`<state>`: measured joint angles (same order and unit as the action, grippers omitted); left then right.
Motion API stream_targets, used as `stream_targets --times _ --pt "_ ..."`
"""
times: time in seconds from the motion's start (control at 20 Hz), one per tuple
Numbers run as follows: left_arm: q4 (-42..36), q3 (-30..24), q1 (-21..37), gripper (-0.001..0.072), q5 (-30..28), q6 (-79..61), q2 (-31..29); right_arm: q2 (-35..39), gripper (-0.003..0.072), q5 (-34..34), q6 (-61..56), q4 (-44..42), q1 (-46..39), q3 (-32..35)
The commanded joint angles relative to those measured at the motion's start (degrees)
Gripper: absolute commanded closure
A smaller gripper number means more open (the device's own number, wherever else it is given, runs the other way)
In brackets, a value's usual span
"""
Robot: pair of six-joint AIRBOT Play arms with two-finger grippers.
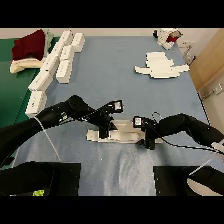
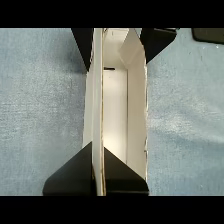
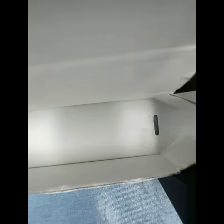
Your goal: Fold the box.
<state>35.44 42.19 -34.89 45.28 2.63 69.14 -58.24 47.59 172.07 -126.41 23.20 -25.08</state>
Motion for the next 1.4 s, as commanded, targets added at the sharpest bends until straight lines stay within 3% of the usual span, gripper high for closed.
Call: stream_targets --times 0.0,0.05,0.1,0.15,0.35,0.55,0.6,0.65,0.7,0.85,0.9,0.95,1.0,1.1,1.35 --pt "-0.9 0.0 0.0 0.0692 0.3 0.0 0.0 0.0 0.0129 0.0 0.0 0.0 0.0 0.0" --pt "-0.8 0.0 0.0 0.0645 0.3 0.0 0.0 0.0 0.0129 0.0 0.0 0.0 0.0 0.0" --pt "-0.9 0.0 0.0 0.038 0.2 0.3 0.0 0.0 0.0129 0.0 0.0 0.0 0.0 0.0" --pt "-1.0 0.1 0.0 0.0295 0.1 1.9 0.0 0.0 0.0129 0.0 0.0 0.0 0.0 0.0" --pt "1.1 0.1 0.4 0.0293 0.4 5.9 -1.0 0.0 0.0129 0.0 0.0 0.0 0.0 0.0" --pt "8.0 0.1 3.0 0.0292 4.0 14.1 -7.0 0.0 0.0129 0.0 0.0 0.0 0.0 0.0" --pt "9.9 0.1 4.0 0.0254 5.6 16.7 -8.6 0.0 0.0129 0.0 0.0 0.0 0.0 0.0" --pt "11.8 0.1 4.8 0.0134 7.1 20.1 -10.2 0.0 0.0129 0.0 0.0 0.0 0.0 0.0" --pt "13.8 0.1 5.6 0.0106 8.5 24.1 -11.6 0.0 0.0129 0.0 0.0 0.0 0.0 0.0" --pt "18.8 0.1 7.6 0.0118 14.3 34.6 -15.2 0.0 0.0129 0.0 0.0 0.0 0.0 0.0" --pt "19.2 0.1 7.9 0.0245 16.5 37.8 -15.8 0.0 0.0129 0.0 0.0 0.0 0.0 0.0" --pt "19.2 0.1 8.0 0.053 19.5 40.3 -16.0 0.0 0.0129 0.0 0.0 0.0 0.0 0.0" --pt "18.9 0.0 7.8 0.0694 22.8 40.9 -15.9 0.0 0.0129 0.0 0.0 0.0 0.0 0.0" --pt "17.1 -0.3 7.0 0.0694 26.4 45.7 -15.5 0.0 0.0129 0.0 0.0 0.0 0.0 0.0" --pt "6.0 -1.1 2.7 0.0694 22.3 50.4 -15.5 0.0 0.0129 -0.7 0.0 0.2 0.0 0.0"
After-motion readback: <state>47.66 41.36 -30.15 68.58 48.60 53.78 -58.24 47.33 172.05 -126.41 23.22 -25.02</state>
